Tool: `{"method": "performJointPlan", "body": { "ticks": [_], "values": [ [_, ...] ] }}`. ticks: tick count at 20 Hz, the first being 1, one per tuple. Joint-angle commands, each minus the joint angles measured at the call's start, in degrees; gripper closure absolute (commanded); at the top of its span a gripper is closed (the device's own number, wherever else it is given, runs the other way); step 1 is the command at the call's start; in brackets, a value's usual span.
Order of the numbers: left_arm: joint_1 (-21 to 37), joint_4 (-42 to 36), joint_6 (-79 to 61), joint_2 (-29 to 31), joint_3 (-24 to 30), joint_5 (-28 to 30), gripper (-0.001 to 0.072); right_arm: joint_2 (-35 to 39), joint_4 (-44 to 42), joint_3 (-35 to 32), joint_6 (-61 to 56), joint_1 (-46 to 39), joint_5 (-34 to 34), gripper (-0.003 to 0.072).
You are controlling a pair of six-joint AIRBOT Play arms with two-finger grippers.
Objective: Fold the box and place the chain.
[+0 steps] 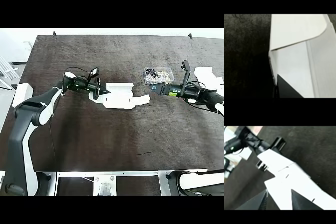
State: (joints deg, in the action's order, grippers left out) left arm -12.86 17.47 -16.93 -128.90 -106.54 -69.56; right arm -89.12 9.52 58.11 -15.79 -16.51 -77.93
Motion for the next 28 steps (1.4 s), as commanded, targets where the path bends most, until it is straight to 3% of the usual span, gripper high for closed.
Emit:
{"method": "performJointPlan", "body": {
  "ticks": [1, 7, 9, 13, 16, 17, 19, 21, 28],
  "values": [
    [0.0, 0.1, 3.5, 0.0, 0.0, 0.1, 0.0689, 4.1, 3.2, -3.8, 3.2, 0.0, 1.0, 0.0313],
    [0.0, 0.6, 3.6, 0.0, 0.0, -0.1, 0.069, 3.9, 2.8, -3.8, 12.7, 0.0, 1.5, 0.0318],
    [0.0, 0.9, 3.6, 0.0, 0.0, -0.1, 0.069, 3.9, 3.6, -3.8, 12.9, 0.1, 1.4, 0.0463],
    [0.0, 2.3, 3.6, 0.0, 0.0, -0.5, 0.0689, 3.9, 13.5, -4.0, 12.6, 4.9, 2.0, 0.0466],
    [0.0, 2.3, 3.6, 0.0, 0.0, -0.5, 0.0689, 4.0, 19.5, -4.1, 11.8, 12.0, 10.0, 0.0465],
    [0.0, 2.3, 3.6, 0.0, 0.0, -0.5, 0.0689, 4.0, 21.6, -4.1, 11.8, 14.5, 14.0, 0.0416],
    [0.0, 2.3, 3.6, 0.0, 0.0, -0.5, 0.0689, 4.0, 26.6, -4.1, 11.7, 18.5, 20.7, 0.0012],
    [0.0, 2.3, 3.6, 0.0, 0.0, -0.5, 0.0688, 4.0, 30.6, -4.1, 11.8, 20.5, 23.2, 0.0011],
    [0.0, 2.3, 3.6, 0.0, 0.0, -0.5, 0.0688, 3.9, 30.6, -4.1, 18.7, 22.6, 28.4, 0.0011]
  ]
}}
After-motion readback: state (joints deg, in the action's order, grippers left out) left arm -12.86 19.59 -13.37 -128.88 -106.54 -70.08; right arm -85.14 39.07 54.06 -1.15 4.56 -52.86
